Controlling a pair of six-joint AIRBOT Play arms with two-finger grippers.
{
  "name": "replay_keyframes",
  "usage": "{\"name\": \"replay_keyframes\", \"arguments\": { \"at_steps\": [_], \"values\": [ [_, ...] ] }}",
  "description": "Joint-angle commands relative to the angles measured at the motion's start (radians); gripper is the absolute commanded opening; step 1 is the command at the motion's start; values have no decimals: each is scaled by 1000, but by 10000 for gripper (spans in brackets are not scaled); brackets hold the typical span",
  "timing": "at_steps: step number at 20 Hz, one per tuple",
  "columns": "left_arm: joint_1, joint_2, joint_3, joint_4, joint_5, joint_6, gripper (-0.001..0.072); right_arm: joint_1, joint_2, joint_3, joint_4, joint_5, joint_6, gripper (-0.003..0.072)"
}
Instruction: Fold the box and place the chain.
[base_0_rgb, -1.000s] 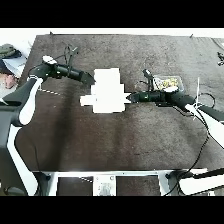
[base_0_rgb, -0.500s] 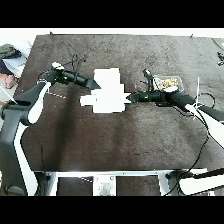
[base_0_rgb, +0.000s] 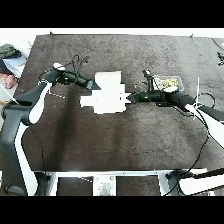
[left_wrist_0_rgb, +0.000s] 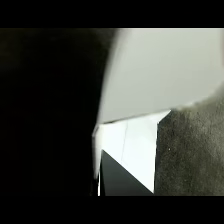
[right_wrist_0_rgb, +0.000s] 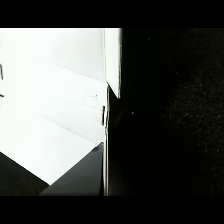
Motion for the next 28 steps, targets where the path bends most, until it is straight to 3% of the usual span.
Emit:
{"name": "replay_keyframes", "arguments": {
  "at_steps": [1,2,3,12,19,25,28],
  "values": [
    [1,-1,0,4,5,26,13,1,0,1,0,5,-6,33],
    [1,0,0,4,-2,46,13,-1,1,1,0,8,-10,276],
    [1,0,0,4,-13,74,13,-3,5,1,-2,10,-10,384],
    [1,3,0,3,-73,586,11,-212,161,1,-60,63,21,387],
    [18,40,-8,7,-66,803,6,-232,183,0,-63,62,27,386],
    [80,85,-162,-73,-33,928,6,-232,183,0,-63,62,27,385],
    [76,85,-191,-80,2,989,6,-231,183,0,-63,72,27,386]
  ]
}}
